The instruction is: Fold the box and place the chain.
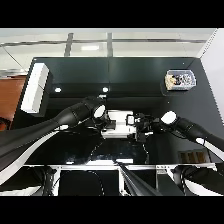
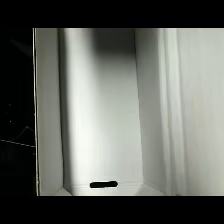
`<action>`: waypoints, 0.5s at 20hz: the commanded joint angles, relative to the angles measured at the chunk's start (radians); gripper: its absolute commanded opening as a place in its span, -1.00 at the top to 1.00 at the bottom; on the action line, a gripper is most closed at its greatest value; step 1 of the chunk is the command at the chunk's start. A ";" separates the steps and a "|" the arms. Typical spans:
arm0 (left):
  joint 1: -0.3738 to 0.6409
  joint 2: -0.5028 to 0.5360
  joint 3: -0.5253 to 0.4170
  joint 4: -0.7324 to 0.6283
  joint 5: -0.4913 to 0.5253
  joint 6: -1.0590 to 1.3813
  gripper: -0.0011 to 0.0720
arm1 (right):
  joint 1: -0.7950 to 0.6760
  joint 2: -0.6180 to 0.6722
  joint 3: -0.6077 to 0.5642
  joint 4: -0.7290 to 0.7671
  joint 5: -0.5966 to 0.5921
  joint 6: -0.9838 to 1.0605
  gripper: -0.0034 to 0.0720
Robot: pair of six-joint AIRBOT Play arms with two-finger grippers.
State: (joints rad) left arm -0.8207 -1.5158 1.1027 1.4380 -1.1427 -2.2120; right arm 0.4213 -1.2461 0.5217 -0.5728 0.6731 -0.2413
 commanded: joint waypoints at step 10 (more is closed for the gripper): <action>-0.001 -0.002 0.002 0.006 0.004 -0.049 -0.10 | 0.000 0.000 0.001 -0.001 0.000 -0.001 0.79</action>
State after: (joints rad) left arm -0.8219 -1.5173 1.1046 1.4250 -1.1358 -2.2269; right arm 0.4213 -1.2461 0.5217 -0.5743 0.6727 -0.2432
